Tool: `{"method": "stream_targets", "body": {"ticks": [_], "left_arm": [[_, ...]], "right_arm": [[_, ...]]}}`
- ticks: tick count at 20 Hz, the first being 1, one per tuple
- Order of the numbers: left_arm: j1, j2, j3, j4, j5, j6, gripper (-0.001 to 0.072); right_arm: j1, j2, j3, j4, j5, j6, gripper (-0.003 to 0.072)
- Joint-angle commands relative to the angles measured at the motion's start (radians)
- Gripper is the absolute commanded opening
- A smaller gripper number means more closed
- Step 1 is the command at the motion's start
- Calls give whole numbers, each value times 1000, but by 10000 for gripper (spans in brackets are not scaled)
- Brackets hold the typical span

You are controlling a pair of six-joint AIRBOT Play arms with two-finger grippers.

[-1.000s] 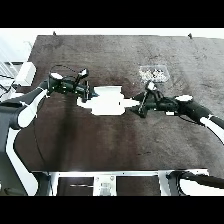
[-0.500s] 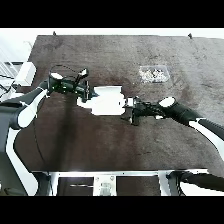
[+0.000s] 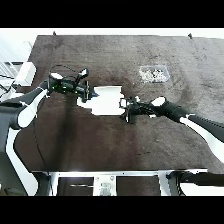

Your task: Fold the box and place the chain.

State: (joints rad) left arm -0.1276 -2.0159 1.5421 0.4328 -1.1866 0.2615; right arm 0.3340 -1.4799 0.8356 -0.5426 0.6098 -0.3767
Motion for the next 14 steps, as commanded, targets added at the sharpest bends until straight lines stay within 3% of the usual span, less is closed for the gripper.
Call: {"method": "stream_targets", "body": {"ticks": [1,14], "left_arm": [[0,0,0,0,0,0,20],[0,0,0,0,0,0,20]], "right_arm": [[-4,-4,31,52,-27,6,641],[-64,-35,137,83,-31,13,640]]}}
